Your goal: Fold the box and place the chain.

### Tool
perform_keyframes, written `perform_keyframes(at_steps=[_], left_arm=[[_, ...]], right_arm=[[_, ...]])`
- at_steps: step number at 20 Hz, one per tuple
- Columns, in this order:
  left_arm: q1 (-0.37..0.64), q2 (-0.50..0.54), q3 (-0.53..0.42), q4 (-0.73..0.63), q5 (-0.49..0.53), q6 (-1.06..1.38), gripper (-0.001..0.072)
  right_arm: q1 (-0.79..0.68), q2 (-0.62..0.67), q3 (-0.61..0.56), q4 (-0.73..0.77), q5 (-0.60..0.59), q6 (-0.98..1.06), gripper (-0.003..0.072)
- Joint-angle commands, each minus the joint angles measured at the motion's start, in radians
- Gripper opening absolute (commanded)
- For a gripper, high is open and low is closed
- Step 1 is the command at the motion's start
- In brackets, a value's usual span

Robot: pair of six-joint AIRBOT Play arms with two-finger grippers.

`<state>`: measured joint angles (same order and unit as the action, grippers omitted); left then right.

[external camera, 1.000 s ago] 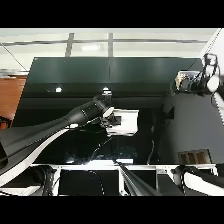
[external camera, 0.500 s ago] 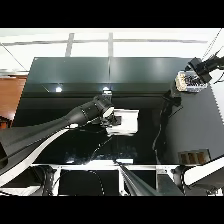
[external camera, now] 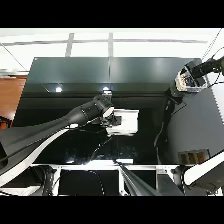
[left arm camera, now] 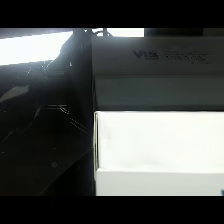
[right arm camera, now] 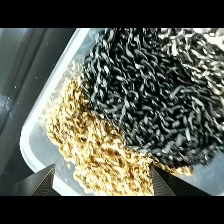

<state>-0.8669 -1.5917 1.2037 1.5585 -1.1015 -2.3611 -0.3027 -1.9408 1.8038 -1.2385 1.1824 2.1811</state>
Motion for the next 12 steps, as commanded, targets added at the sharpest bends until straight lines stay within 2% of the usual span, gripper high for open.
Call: perform_keyframes(at_steps=[1,3,4,6,9,12], left_arm=[[0.001,0.0,0.0,0.0,-0.003,0.0,0.0028],[0.001,0.0,0.0,0.0,-0.003,0.0,0.0028],[0.001,0.0,0.0,0.0,-0.003,0.0,0.0028],[0.001,0.0,0.0,0.0,-0.003,0.0,0.0029],[0.001,0.0,0.0,0.0,-0.003,0.0,0.0028],[0.001,0.0,0.0,-0.001,-0.003,0.0,0.0029]], right_arm=[[0.002,-0.021,0.002,0.04,0.01,-0.008,0.0619],[0.005,-0.028,0.002,0.037,0.01,-0.016,0.0471],[0.006,-0.027,0.002,0.038,0.008,-0.04,0.0254],[0.004,-0.025,0.005,0.044,0.021,-0.105,0.0033],[0.003,0.015,0.005,0.044,0.021,-0.222,0.0017],[-0.009,0.118,0.006,0.061,0.006,-0.352,0.0014]])
